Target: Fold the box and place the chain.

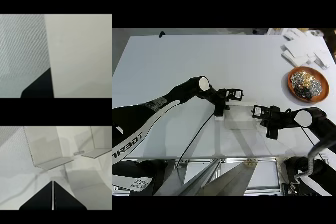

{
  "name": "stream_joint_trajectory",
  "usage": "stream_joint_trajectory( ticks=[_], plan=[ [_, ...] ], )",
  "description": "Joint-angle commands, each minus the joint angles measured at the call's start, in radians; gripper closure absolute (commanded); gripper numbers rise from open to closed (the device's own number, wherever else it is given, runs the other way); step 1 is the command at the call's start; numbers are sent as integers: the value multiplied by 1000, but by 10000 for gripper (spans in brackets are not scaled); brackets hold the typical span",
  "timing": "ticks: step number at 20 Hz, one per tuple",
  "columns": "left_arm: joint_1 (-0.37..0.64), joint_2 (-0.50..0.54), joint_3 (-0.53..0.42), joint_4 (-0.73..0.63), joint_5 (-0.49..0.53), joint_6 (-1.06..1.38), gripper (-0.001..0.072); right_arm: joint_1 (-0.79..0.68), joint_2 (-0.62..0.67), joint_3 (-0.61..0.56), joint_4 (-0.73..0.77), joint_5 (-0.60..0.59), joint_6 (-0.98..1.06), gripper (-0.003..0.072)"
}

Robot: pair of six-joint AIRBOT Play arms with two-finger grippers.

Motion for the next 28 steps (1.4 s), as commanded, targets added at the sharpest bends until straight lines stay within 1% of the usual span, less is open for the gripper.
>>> stream_joint_trajectory(
  ticks=[1, 3, 7, 8, 10, 11, 12, 14, 15, 16, 18, 19, 20, 22, 24, 26, 28],
  plan=[
    [0, -1, 0, 1, -10, 0, 699, -1, 1, 0, 1, 8, 1, 666],
    [0, -1, 0, 1, -10, 0, 699, -1, 1, 0, 22, 5, -9, 667],
    [0, -1, 0, 1, -10, 0, 699, 6, -16, 0, 128, 7, -105, 667],
    [0, -1, 0, 1, -10, 0, 699, 18, -22, 0, 127, 9, -111, 635],
    [0, -1, 0, 1, -10, 0, 699, 44, -20, 0, 124, 24, -130, 277],
    [0, -1, 0, 1, -10, 0, 699, 56, -19, 0, 120, 43, -130, 208],
    [0, -1, 0, 1, -10, 0, 699, 53, -14, -5, 131, 51, -135, 208],
    [0, -1, 0, 0, -11, 0, 699, 39, 2, -31, 99, -7, -153, 206],
    [0, -1, 0, -1, -10, 0, 699, 53, 3, -52, 84, -59, -163, 154],
    [0, -1, 0, 0, -10, 0, 699, 79, 3, -79, 74, -119, -185, 64],
    [0, -1, 0, -1, -10, 0, 699, 141, 3, -128, 67, -245, -209, 63],
    [0, -1, 0, -1, -10, 0, 699, 156, -2, -138, 68, -291, -208, 63],
    [0, -1, 0, -1, -10, 0, 699, 152, -8, -137, 76, -310, -208, 63],
    [0, -1, 0, -1, -10, 0, 699, 97, -8, -124, 92, -312, -209, 63],
    [0, -1, 0, -1, -10, 0, 699, 34, -8, -85, 116, -287, -209, 63],
    [0, -1, 0, -1, -10, 0, 699, -1, -13, -52, 155, -287, -215, 63],
    [0, -1, 0, -1, -10, 0, 699, -26, -42, -37, 200, -286, -282, 60]
  ],
)
